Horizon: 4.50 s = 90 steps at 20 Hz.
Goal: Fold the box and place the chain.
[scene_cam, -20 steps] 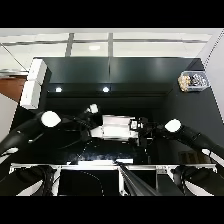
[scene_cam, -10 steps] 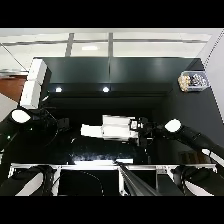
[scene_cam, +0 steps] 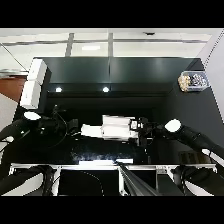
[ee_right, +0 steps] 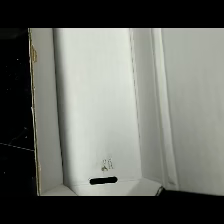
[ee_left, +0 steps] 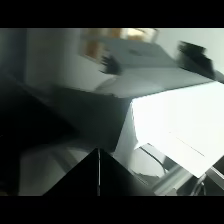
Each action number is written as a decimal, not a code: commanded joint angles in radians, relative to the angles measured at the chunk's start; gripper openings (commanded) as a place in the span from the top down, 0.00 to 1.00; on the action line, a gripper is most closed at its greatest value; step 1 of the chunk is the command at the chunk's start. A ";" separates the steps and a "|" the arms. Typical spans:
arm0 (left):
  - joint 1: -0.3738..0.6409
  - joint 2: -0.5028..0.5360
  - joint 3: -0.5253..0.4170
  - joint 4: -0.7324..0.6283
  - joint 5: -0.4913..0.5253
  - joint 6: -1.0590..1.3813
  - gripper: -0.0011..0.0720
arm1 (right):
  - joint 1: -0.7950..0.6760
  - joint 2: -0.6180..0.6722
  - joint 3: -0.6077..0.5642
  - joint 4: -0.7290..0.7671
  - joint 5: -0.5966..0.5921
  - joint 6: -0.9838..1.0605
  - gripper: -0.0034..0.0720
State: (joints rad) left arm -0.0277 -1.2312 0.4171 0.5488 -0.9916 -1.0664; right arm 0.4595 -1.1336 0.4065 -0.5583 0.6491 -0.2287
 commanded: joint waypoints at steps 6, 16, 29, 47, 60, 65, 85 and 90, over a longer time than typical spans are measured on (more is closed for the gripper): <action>-0.071 -0.072 0.005 -0.093 -0.032 0.125 0.50 | 0.000 0.000 0.001 0.000 0.000 0.000 0.23; -0.156 -0.069 0.147 -0.087 -0.193 0.108 0.11 | 0.000 0.001 0.001 0.000 0.000 0.000 0.23; -0.507 0.040 0.255 0.356 0.176 -0.546 0.11 | 0.000 0.001 0.001 0.000 0.000 0.000 0.23; -0.834 -0.056 0.468 0.971 0.006 -1.245 0.14 | 0.000 0.000 0.001 0.000 -0.002 0.001 0.23; -0.869 -0.187 0.562 0.980 -0.010 -1.273 0.51 | 0.000 0.000 0.001 0.000 -0.002 0.001 0.23; -0.869 -0.201 0.565 0.980 -0.010 -1.287 0.51 | 0.000 0.000 0.001 0.000 -0.002 0.001 0.23; -0.871 -0.214 0.568 0.980 0.018 -1.324 0.95 | 0.000 0.001 0.001 0.000 -0.002 0.001 0.23; -0.869 -0.214 0.595 0.987 0.002 -1.324 0.51 | 0.000 0.001 0.001 0.000 -0.002 0.001 0.23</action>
State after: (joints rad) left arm -0.8982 -1.4445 0.9970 1.5257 -0.9779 -2.3924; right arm 0.4595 -1.1336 0.4072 -0.5579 0.6460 -0.2272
